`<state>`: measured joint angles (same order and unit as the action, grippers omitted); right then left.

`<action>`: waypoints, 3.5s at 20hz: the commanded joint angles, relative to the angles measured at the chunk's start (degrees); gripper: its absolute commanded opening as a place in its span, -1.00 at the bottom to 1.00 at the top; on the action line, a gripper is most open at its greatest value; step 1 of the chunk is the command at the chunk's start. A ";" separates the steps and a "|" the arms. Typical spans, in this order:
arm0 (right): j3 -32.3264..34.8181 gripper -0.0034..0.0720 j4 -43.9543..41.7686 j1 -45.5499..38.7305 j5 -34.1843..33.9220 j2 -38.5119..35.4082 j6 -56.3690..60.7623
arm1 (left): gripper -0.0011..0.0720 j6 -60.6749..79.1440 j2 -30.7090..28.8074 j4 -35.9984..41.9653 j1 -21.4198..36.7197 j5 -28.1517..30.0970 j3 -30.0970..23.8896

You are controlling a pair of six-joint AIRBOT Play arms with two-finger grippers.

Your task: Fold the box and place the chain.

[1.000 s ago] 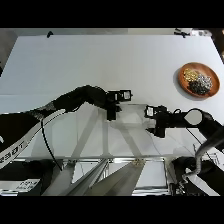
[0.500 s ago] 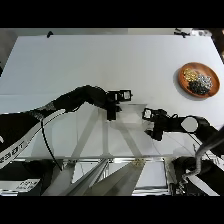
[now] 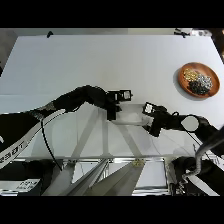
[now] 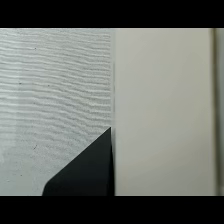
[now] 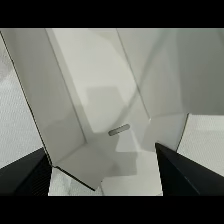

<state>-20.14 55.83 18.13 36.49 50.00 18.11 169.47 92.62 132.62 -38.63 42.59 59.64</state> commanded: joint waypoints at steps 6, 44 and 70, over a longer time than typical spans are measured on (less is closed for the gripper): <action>-0.66 0.94 -0.90 -3.61 -1.36 0.11 -8.63 | -0.93 0.04 -0.02 -0.02 -0.02 0.04 -0.02; -4.02 0.98 -9.97 -8.13 0.37 3.08 -26.84 | -0.93 0.02 -0.02 -0.02 -0.02 0.04 -0.04; -6.86 0.91 -12.98 -8.15 10.40 13.81 -33.38 | -0.93 0.02 -0.02 -0.02 -0.02 0.04 -0.02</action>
<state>-27.03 42.48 9.96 45.36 63.20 -15.31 169.64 92.62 132.53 -38.63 42.74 59.61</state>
